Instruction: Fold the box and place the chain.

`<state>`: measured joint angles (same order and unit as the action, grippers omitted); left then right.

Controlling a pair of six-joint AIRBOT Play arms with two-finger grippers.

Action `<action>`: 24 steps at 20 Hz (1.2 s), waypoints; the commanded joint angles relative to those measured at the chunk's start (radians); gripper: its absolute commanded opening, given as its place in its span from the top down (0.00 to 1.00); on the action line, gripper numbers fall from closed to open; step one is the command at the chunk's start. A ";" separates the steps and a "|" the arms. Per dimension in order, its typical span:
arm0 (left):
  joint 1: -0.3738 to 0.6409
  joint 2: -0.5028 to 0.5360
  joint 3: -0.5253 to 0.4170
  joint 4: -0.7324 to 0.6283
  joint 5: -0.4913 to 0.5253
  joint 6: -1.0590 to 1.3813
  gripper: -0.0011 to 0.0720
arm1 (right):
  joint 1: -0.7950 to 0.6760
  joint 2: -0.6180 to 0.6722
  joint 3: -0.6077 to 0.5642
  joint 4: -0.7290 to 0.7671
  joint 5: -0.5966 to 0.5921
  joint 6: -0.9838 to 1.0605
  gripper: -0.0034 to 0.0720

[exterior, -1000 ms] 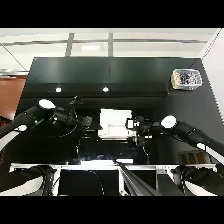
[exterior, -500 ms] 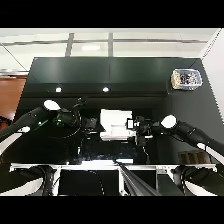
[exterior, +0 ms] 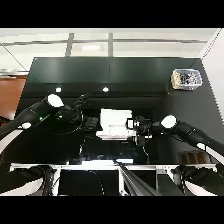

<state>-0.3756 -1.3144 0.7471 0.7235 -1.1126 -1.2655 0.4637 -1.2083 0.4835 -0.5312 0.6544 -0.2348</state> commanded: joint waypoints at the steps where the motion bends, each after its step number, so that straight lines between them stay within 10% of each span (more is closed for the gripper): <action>1: -0.063 0.001 0.016 0.097 0.046 -0.144 0.32 | 0.000 0.001 0.001 -0.001 0.000 0.002 0.83; 8: -0.173 -0.002 0.016 0.199 0.166 -0.337 0.32 | 0.000 0.001 0.001 -0.001 0.000 0.002 0.83; 13: -0.298 -0.018 0.113 0.517 0.166 -0.623 0.32 | 0.000 0.001 0.001 -0.001 0.000 0.002 0.83; 18: -0.434 -0.105 0.289 0.824 0.019 -0.892 0.32 | 0.000 0.001 0.001 -0.001 0.000 0.003 0.83; 24: -0.478 -0.140 0.294 0.818 -0.015 -1.017 0.32 | 0.000 0.001 0.001 -0.001 0.000 0.003 0.83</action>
<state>-0.8322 -1.4410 1.0283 1.5154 -1.0969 -2.1941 0.4637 -1.2083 0.4835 -0.5323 0.6544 -0.2325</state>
